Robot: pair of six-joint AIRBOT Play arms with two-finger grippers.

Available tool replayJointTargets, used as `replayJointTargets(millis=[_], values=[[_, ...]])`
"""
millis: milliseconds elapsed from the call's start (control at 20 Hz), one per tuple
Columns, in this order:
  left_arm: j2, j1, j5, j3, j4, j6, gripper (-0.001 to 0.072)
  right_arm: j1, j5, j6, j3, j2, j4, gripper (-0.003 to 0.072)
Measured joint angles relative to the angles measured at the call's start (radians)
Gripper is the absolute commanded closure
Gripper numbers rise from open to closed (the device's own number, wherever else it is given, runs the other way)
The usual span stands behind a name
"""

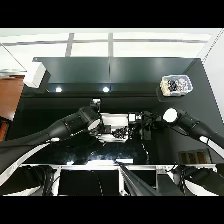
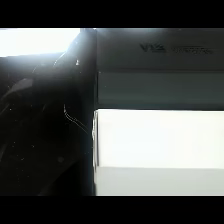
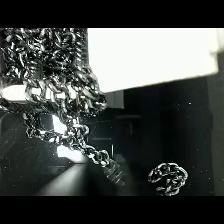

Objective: Fold the box and place the chain.

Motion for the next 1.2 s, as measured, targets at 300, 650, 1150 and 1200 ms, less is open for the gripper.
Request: replayJointTargets(millis=[300, 650, 1150, 1200], values=[[0.000, 0.000, 0.000, 0.000, 0.000, 0.000, 0.0679, 0.000, 0.000, 0.000, 0.000, -0.002, 0.000, 0.0650], [0.000, 0.000, -0.001, 0.000, -0.003, 0.000, 0.0679, -0.002, 0.046, 0.163, 0.003, 0.087, -0.088, 0.0654], [0.000, 0.000, 0.000, 0.000, -0.005, 0.000, 0.0679, -0.010, 0.275, 0.573, 0.197, 0.367, -0.089, 0.0654], [0.000, 0.000, -0.001, 0.000, -0.006, 0.000, 0.0679, -0.010, 0.297, 0.607, 0.238, 0.378, -0.052, 0.0653]])
